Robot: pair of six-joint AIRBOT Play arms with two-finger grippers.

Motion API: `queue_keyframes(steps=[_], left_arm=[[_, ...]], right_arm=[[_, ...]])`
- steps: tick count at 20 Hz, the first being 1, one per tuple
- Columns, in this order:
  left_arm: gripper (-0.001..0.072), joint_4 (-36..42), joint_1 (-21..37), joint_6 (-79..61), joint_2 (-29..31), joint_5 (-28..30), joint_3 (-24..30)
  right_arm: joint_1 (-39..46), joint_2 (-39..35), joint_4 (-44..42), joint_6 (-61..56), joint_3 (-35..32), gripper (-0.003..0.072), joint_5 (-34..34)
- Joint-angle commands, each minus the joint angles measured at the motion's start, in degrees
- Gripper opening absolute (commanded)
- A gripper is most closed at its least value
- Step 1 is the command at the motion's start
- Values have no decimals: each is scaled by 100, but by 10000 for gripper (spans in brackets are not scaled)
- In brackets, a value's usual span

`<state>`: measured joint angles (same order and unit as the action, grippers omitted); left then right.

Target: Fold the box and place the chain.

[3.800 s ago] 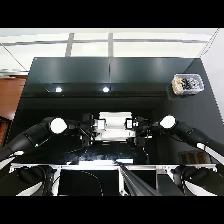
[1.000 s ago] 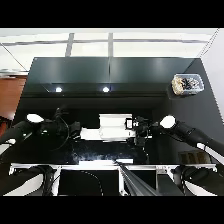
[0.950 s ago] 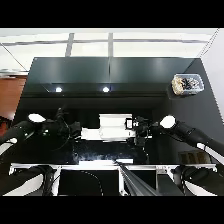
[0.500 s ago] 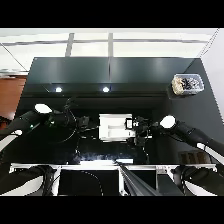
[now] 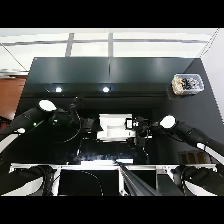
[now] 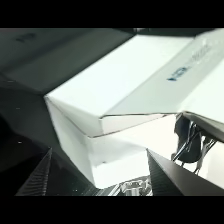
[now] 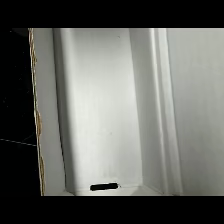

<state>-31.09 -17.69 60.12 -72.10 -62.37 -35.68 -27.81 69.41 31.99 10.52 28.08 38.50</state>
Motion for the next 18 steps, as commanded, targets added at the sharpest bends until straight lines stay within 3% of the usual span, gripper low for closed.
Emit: queue_keyframes(steps=[1,4,6,18], left_arm=[[711,-92,-437,254,-2,597,-15],[711,-586,-772,1290,-2,1351,-33],[711,-638,-876,1464,-2,1523,-35],[701,-704,-935,1539,0,1189,-46]], right_arm=[[-7,4,-2,-2,-2,479,-2],[-7,4,-2,-2,-2,479,-2],[-7,4,-2,-2,-2,480,-2],[-7,4,-2,-2,-2,479,-2]])
